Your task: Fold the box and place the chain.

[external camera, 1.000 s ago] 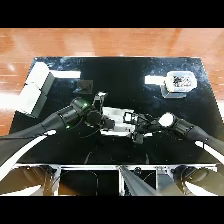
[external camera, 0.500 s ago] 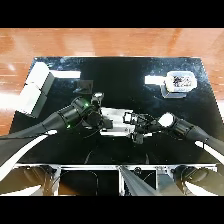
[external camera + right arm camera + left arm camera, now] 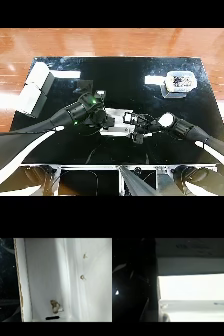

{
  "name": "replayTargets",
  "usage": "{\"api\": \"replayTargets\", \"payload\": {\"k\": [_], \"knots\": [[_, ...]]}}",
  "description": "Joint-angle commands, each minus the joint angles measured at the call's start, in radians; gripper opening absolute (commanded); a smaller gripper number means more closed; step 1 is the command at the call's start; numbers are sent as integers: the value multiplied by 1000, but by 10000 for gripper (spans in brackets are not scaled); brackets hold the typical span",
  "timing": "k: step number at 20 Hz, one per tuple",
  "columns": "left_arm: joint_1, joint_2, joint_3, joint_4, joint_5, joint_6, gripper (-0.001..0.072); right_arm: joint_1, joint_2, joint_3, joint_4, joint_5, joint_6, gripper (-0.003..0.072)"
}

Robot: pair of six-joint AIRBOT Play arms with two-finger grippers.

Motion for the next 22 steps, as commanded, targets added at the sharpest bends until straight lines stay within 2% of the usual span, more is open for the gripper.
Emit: {"api": "replayTargets", "payload": {"k": [1, 3, 22], "knots": [[-2, -18, 17, -13, 23, -5, 316, 0, 0, 0, 1, 0, 0, 455], [-2, -18, 17, -16, 24, -5, 293, 0, 0, 0, 2, 0, 0, 455], [6, -54, 17, 4, 8, 0, 286, 0, 0, 0, 2, -5, 0, 455]]}}
